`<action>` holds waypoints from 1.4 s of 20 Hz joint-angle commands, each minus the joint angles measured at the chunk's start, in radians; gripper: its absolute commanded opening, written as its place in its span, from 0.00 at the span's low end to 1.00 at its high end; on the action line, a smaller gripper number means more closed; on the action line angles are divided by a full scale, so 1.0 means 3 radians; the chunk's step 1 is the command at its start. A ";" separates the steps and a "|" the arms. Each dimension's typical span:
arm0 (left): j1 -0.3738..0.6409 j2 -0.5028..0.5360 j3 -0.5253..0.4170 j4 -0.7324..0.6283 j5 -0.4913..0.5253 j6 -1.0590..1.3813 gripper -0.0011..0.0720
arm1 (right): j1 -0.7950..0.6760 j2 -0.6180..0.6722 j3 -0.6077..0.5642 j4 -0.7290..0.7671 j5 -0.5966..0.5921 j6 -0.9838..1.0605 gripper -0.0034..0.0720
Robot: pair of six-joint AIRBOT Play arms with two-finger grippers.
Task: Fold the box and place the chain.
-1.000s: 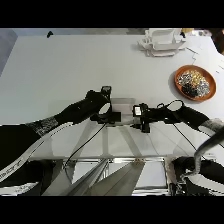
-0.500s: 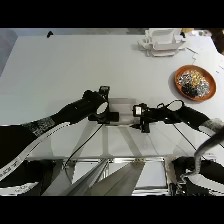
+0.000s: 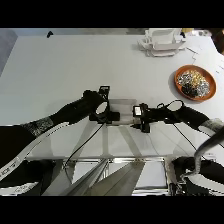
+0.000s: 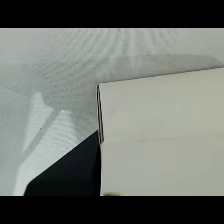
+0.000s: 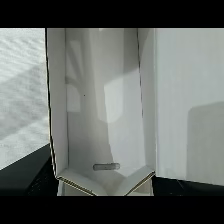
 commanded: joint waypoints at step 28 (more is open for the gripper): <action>-0.0011 -0.0141 -0.0005 0.0062 0.0038 0.0015 0.22 | 0.0001 0.0000 0.0000 0.0011 0.0011 0.0009 0.64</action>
